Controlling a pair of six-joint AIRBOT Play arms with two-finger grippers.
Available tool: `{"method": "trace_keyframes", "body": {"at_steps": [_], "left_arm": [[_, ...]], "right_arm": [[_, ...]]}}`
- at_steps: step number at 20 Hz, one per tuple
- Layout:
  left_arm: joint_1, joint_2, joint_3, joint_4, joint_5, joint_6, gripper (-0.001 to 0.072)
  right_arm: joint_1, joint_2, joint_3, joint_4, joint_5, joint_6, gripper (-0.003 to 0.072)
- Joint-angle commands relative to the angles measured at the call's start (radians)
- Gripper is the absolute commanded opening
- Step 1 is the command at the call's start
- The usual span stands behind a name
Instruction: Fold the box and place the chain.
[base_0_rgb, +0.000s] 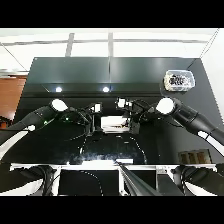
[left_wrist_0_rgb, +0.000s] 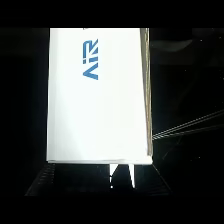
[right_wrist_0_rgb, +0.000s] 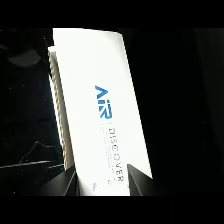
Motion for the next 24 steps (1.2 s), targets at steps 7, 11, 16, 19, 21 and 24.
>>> {"method": "trace_keyframes", "body": {"at_steps": [7, 11, 16, 19, 21, 24], "left_arm": [[0.0, -0.001, 0.001, 0.001, 0.0, 0.0, 0.0473], [0.0, -0.001, 0.001, 0.003, 0.0, 0.0, 0.0473], [0.0, -0.001, 0.001, 0.003, 0.001, 0.0, 0.0473], [0.0, -0.001, 0.001, 0.003, 0.0, 0.0, 0.0473], [0.0, -0.001, 0.001, 0.003, 0.001, 0.0, 0.0473], [0.0, -0.001, 0.001, 0.003, 0.001, 0.0, 0.0473]], "right_arm": [[0.0, 0.026, 0.0, -0.001, 0.003, 0.017, 0.0396], [0.0, 0.043, 0.0, -0.005, 0.008, 0.032, 0.0385], [0.0, 0.029, -0.006, -0.01, 0.024, 0.044, 0.0385], [0.0, 0.02, -0.005, -0.01, 0.003, 0.044, 0.0378], [0.0, 0.022, 0.002, -0.012, -0.014, 0.043, 0.0378], [0.0, 0.022, 0.019, -0.014, -0.014, 0.043, 0.0378]]}}
